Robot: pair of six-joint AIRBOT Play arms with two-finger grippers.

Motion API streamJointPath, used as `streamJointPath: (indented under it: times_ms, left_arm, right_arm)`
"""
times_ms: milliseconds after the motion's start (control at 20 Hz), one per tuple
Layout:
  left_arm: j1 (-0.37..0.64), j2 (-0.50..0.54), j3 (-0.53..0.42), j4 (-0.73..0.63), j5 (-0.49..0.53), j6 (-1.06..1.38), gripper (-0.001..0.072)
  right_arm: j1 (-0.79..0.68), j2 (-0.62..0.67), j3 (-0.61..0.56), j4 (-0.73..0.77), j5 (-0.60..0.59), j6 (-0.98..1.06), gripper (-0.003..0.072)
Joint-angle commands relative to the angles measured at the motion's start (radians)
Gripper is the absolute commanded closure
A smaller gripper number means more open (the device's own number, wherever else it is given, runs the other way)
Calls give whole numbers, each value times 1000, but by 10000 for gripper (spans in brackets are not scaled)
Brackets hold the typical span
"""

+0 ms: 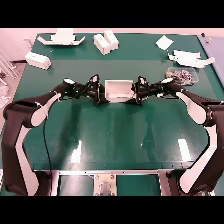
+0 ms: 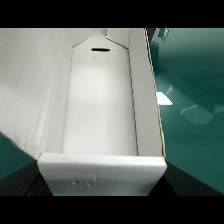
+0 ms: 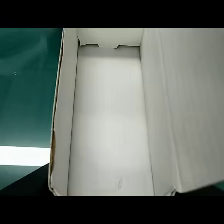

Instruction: Fold the box and place the chain.

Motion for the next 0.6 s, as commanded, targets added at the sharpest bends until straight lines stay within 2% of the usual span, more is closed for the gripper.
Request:
streamJointPath:
  times_ms: [0,550]
  left_arm:
    - [0,-5,0,16,-2,-1,175]
    - [0,-8,0,15,2,-2,173]
  right_arm:
    - [-1,1,0,0,1,0,132]
    - [-1,1,0,0,1,0,131]
